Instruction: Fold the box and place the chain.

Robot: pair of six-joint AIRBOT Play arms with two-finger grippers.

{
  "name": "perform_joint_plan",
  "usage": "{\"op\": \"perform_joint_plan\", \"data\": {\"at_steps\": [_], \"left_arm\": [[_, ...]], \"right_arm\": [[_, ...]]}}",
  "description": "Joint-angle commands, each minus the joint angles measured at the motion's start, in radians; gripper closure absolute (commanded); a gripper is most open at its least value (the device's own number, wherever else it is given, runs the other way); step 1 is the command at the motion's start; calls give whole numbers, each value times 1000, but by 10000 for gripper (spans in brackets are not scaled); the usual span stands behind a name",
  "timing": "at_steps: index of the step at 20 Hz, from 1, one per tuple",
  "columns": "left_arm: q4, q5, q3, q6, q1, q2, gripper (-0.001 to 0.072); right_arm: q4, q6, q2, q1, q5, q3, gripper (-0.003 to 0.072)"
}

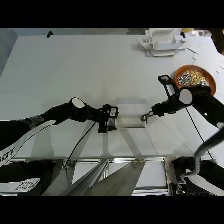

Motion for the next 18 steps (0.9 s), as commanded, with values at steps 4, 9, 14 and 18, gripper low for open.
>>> {"op": "perform_joint_plan", "data": {"at_steps": [4,9,14,18], "left_arm": [[0,0,0,0,1,0,570],[0,0,0,0,1,0,570],[0,0,0,0,1,0,570],[0,0,0,0,1,0,570]], "right_arm": [[-66,126,-84,1,-107,0,414],[-66,139,-131,1,-115,0,429],[-66,138,-151,1,-101,0,429],[-66,139,-152,1,-103,-1,469]]}}
